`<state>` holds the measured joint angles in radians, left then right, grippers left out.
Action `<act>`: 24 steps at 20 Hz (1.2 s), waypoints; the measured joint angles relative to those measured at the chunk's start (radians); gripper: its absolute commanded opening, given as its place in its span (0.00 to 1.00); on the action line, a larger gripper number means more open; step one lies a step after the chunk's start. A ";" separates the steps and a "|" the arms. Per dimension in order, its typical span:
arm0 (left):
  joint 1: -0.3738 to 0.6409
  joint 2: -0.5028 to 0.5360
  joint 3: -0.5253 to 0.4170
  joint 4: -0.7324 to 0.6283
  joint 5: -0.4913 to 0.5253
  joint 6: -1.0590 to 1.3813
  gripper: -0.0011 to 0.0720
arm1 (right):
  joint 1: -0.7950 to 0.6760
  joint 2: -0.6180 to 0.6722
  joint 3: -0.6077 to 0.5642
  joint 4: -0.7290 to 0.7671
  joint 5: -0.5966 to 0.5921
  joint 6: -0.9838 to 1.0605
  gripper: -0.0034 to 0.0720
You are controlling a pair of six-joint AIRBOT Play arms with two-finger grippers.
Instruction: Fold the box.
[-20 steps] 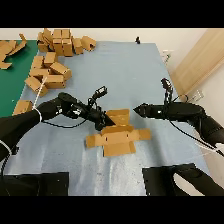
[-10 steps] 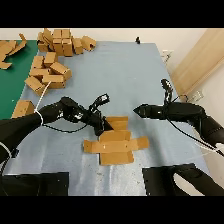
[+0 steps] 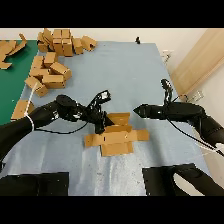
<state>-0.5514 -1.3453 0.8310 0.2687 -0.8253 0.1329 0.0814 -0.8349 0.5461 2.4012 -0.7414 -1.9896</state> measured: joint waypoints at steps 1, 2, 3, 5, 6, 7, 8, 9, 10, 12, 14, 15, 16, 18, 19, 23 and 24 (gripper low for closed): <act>-0.012 0.003 -0.015 0.000 0.026 0.010 0.03 | 0.000 0.000 0.000 0.000 0.000 0.000 0.35; -0.022 0.006 -0.029 0.000 0.048 0.023 0.03 | 0.000 0.000 0.000 0.000 0.000 0.000 0.35; -0.033 0.007 -0.042 0.000 0.072 0.032 0.03 | 0.000 0.000 0.000 0.000 0.000 0.000 0.35; -0.051 0.010 -0.064 -0.009 0.100 0.045 0.03 | 0.000 0.000 0.000 0.000 0.000 0.000 0.35; -0.057 0.010 -0.076 -0.011 0.109 0.051 0.03 | 0.000 0.000 0.000 0.001 0.000 0.000 0.35; -0.061 0.011 -0.086 -0.012 0.114 0.053 0.03 | 0.000 0.000 0.000 0.002 0.000 0.000 0.35; -0.064 0.012 -0.097 -0.015 0.121 0.057 0.03 | 0.000 0.000 0.000 0.003 0.000 0.000 0.35; -0.066 0.012 -0.104 -0.015 0.123 0.058 0.03 | 0.000 0.000 0.000 0.003 0.000 0.000 0.35; -0.068 0.014 -0.113 -0.014 0.124 0.060 0.03 | 0.000 0.000 0.000 0.003 0.000 0.000 0.35; -0.069 0.013 -0.123 -0.014 0.124 0.062 0.03 | 0.000 0.000 0.000 0.003 0.000 0.000 0.34; -0.070 0.012 -0.128 -0.013 0.130 0.063 0.03 | 0.000 0.000 0.000 0.003 -0.001 0.000 0.23; -0.070 0.012 -0.129 -0.012 0.134 0.064 0.03 | 0.000 0.000 0.000 0.003 -0.003 0.000 0.05; -0.070 0.012 -0.131 -0.011 0.140 0.065 0.03 | 0.000 0.000 0.000 0.004 -0.006 0.000 0.06; -0.070 0.012 -0.131 -0.010 0.156 0.065 0.03 | 0.000 0.000 0.000 0.004 -0.016 0.000 0.06; -0.070 0.012 -0.131 -0.008 0.159 0.065 0.03 | 0.000 0.000 0.000 0.003 -0.024 0.000 0.06; -0.072 0.011 -0.127 0.000 0.128 0.061 0.03 | 0.000 0.000 0.000 0.003 -0.044 0.000 0.06; -0.072 0.011 -0.127 0.001 0.122 0.061 0.03 | 0.000 0.000 0.000 0.003 -0.045 0.000 0.06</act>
